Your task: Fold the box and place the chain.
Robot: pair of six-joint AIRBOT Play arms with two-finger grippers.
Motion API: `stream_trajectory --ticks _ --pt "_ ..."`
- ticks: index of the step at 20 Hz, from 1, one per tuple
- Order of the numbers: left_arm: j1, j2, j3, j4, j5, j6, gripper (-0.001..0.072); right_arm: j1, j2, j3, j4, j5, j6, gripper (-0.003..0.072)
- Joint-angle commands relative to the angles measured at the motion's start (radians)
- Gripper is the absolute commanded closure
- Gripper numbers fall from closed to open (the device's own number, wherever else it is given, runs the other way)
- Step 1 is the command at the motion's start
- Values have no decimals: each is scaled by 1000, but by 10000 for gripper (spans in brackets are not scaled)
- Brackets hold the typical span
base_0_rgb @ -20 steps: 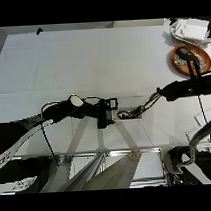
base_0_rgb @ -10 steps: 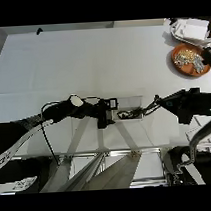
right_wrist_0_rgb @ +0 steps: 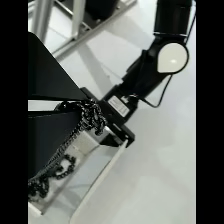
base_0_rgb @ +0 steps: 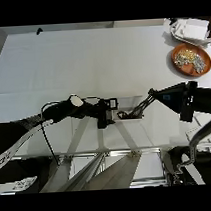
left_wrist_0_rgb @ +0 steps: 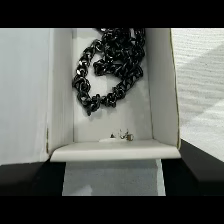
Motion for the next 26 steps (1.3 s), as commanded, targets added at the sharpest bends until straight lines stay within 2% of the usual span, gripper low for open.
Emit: stream_trajectory --ticks 1,4,7,10,13,19,25,26 --pt "0 1 0 0 0 0 396 4 -23 -27 16 -44 -37 678" --pt "0 1 0 0 0 0 396 84 -65 -93 -18 -81 -68 677" --pt "0 1 0 0 0 0 396 224 -137 -152 -129 -128 -76 677" --pt "0 1 0 0 0 0 396 338 -220 -172 -266 -159 -35 677" --pt "0 1 0 0 0 0 396 401 -306 -175 -336 -219 19 677" --pt "0 1 0 0 0 0 396 464 -434 -243 -333 -417 73 677" --pt "0 1 0 0 0 0 396 508 -484 -253 -318 -507 74 668" --pt "0 1 0 0 0 1 396 507 -483 -253 -299 -527 74 616"
